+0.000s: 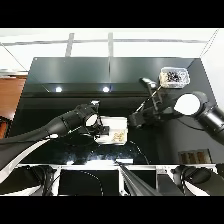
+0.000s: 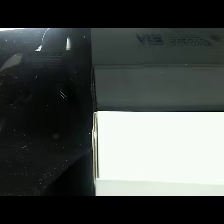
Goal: Fold the box and place the chain.
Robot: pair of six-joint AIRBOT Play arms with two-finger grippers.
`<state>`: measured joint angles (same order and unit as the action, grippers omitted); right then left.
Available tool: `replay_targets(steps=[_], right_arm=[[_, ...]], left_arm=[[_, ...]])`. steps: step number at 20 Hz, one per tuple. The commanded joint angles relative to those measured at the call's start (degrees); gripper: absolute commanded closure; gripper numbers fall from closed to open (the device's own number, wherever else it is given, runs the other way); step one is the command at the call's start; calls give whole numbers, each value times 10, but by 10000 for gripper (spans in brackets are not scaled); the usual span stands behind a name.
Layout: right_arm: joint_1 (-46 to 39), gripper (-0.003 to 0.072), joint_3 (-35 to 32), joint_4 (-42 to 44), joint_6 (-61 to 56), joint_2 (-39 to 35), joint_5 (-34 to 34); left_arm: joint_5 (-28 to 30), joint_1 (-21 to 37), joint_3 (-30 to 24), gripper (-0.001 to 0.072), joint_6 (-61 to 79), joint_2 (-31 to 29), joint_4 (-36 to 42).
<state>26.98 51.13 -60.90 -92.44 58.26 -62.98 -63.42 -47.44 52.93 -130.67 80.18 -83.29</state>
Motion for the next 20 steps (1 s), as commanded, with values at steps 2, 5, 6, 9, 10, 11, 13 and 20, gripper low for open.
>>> replay_targets(steps=[2,5,6,9,10,11,13,20], right_arm=[[-119,261,-35,-251,-108,6,126],[-175,-34,-31,-258,-110,82,220],[-190,-34,-19,-249,-132,116,245],[-224,-34,48,-248,-226,215,265],[-228,-34,78,-247,-241,246,262],[-229,-34,103,-246,-256,273,262],[-229,-34,149,-221,-275,321,262],[-231,505,218,-167,-274,388,233]], left_arm=[[2,0,0,677,2,0,0],[1,0,0,677,2,0,0],[0,0,0,677,2,0,0],[-2,0,0,677,2,0,0],[-1,0,0,677,2,0,0],[-1,0,0,677,2,0,0],[-1,0,0,677,2,0,0],[-1,0,0,677,2,0,0]])
